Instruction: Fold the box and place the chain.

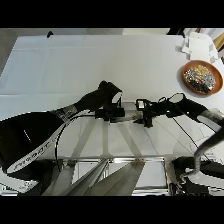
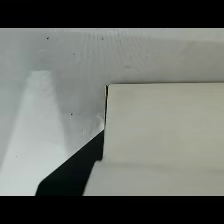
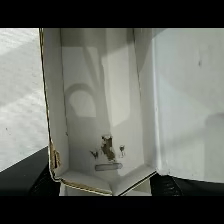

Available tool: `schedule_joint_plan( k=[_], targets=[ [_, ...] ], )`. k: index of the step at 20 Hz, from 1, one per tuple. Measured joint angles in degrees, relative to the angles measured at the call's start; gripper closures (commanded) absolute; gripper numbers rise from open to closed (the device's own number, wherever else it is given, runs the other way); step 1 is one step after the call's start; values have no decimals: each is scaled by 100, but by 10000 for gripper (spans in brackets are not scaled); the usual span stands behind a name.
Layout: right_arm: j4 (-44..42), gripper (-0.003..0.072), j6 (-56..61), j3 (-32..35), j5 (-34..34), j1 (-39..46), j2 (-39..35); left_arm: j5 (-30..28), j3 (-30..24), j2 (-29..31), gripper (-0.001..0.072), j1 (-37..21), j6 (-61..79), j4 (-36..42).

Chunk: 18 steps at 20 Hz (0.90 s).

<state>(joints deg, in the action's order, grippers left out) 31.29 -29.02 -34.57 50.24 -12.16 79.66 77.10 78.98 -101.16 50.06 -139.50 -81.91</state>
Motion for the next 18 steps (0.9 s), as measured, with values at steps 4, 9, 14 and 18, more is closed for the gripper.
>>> schedule_joint_plan(
  k=[4, 9, 14, 18],
  targets=[
    [-28, 233, 7, -2, -7, -2, 0, 157, 0, 44, 491, -17, 37, 26],
    [-15, 233, 7, -2, -13, -2, 0, 216, 0, 260, 474, -68, 39, 11],
    [-7, 233, 7, -2, -11, -2, 0, 138, 0, 610, 41, -83, 160, 0],
    [-7, 233, 7, -2, -9, -2, 0, 101, -2, 1008, 15, -127, 590, 22]
  ],
)
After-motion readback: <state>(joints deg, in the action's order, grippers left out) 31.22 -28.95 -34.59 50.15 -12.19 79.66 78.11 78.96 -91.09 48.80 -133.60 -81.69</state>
